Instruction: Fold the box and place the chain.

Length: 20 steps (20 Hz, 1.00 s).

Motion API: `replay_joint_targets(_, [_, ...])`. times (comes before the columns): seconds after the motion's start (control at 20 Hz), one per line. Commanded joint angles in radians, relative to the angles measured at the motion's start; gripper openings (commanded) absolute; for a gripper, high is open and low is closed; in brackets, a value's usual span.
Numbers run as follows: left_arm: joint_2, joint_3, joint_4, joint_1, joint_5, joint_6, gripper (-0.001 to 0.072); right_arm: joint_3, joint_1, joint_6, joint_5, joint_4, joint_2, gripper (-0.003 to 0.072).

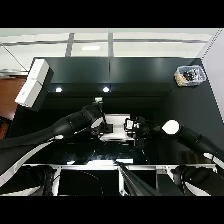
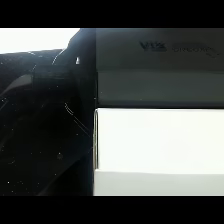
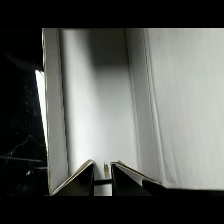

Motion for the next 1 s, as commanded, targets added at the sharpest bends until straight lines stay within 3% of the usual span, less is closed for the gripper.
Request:
replay_joint_targets(0.0, [0.000, 0.001, -0.005, -0.001, 0.019, 0.000, 0.0033, 0.000, 0.037, 0.004, -0.050, 0.052, -0.009, 0.0141])
replay_joint_targets(0.25, [0.000, 0.001, -0.005, -0.001, 0.026, 0.000, 0.0032, -0.001, 0.037, 0.059, -0.060, 0.010, -0.009, 0.0143])
replay_joint_targets(0.3, [0.000, 0.001, -0.005, -0.001, 0.026, 0.000, 0.0032, -0.001, 0.037, 0.061, -0.061, 0.010, -0.009, 0.0216])
replay_joint_targets(0.35, [0.000, 0.001, -0.005, -0.001, 0.026, 0.000, 0.0032, -0.001, 0.037, 0.061, -0.061, 0.010, -0.009, 0.0347])
replay_joint_targets(0.6, [0.000, 0.001, -0.005, -0.001, 0.026, 0.000, 0.0033, -0.001, 0.037, 0.061, -0.064, 0.010, -0.009, 0.0378])
replay_joint_targets(0.65, [0.000, 0.001, -0.008, -0.001, 0.026, 0.000, 0.0033, -0.001, 0.037, 0.062, -0.064, 0.010, -0.009, 0.0377])
replay_joint_targets(0.7, [0.000, 0.001, -0.009, -0.001, 0.026, 0.000, 0.0032, -0.001, 0.037, 0.064, -0.064, 0.010, -0.009, 0.0306])
replay_joint_targets(0.75, [0.000, 0.001, -0.012, -0.001, 0.026, 0.000, 0.0033, -0.001, 0.037, 0.069, -0.063, 0.010, -0.009, 0.0146])
replay_joint_targets(0.8, [0.000, 0.001, -0.020, -0.001, 0.026, 0.000, 0.0032, -0.001, 0.037, 0.070, -0.064, 0.010, -0.009, 0.0143])
replay_joint_targets(0.85, [0.000, 0.001, -0.023, -0.001, 0.026, 0.000, 0.0033, -0.001, 0.037, 0.080, -0.066, 0.010, -0.009, 0.0318])
replay_joint_targets(0.9, [0.000, 0.001, -0.024, -0.001, 0.026, 0.000, 0.0033, -0.001, 0.037, 0.092, -0.069, 0.006, -0.009, 0.0348])
replay_joint_targets(0.95, [0.000, 0.001, -0.024, -0.001, 0.026, 0.000, 0.0032, 0.000, 0.032, 0.116, -0.066, -0.014, -0.004, 0.0110])
